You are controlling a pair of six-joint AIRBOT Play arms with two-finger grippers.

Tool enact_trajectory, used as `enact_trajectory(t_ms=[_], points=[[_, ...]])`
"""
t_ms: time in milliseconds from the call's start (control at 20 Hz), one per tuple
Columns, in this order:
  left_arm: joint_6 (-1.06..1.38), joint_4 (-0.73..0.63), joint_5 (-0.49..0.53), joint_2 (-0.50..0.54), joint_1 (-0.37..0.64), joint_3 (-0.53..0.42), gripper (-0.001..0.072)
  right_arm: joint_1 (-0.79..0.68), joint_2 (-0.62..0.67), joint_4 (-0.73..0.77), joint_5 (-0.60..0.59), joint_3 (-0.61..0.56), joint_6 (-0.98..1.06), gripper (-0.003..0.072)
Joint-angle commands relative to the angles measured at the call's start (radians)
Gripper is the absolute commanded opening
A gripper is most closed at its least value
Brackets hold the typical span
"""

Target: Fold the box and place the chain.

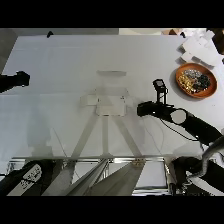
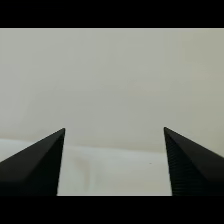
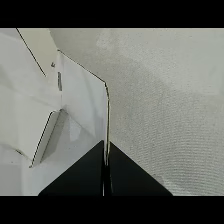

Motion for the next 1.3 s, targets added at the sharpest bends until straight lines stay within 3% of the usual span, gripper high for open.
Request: enact_trajectory(t_ms=[0, 150, 350, 550, 600, 650, 800, 1050, 1250], points=[[0.08, -0.1, -0.078, 0.0, -0.037, 0.0, 0.0571, 0.001, -0.001, 0.0, 0.0, 0.0, 0.0, 0.0009], [0.251, -0.098, -0.117, 0.0, -0.153, 0.0, 0.0557, 0.001, -0.001, 0.0, 0.0, 0.0, 0.0, 0.0009], [0.264, -0.097, -0.049, -0.033, -0.304, 0.036, 0.0559, 0.001, -0.001, 0.0, -0.001, 0.0, 0.0, 0.0009], [0.276, -0.098, -0.3, -0.246, -0.365, 0.296, 0.0589, 0.001, 0.0, 0.0, -0.002, 0.0, 0.0, 0.0009], [0.296, -0.098, -0.39, -0.316, -0.369, 0.385, 0.0671, 0.001, 0.0, 0.0, -0.002, 0.0, 0.0, 0.0009], [0.317, -0.103, -0.467, -0.378, -0.37, 0.465, 0.0702, 0.001, -0.001, 0.0, -0.002, 0.0, 0.0, 0.0009], [0.454, -0.142, -0.625, -0.529, -0.386, 0.646, 0.0702, 0.001, -0.001, 0.0, -0.002, 0.0, 0.0, 0.0009], [0.714, -0.467, -0.709, -0.694, -0.426, 0.717, 0.0702, 0.001, 0.0, 0.0, -0.002, 0.0, 0.0, 0.0009], [0.751, -0.513, -0.703, -0.779, -0.476, 0.721, 0.0703, 0.001, 0.0, 0.0, -0.002, 0.0, 0.0, 0.0009]])
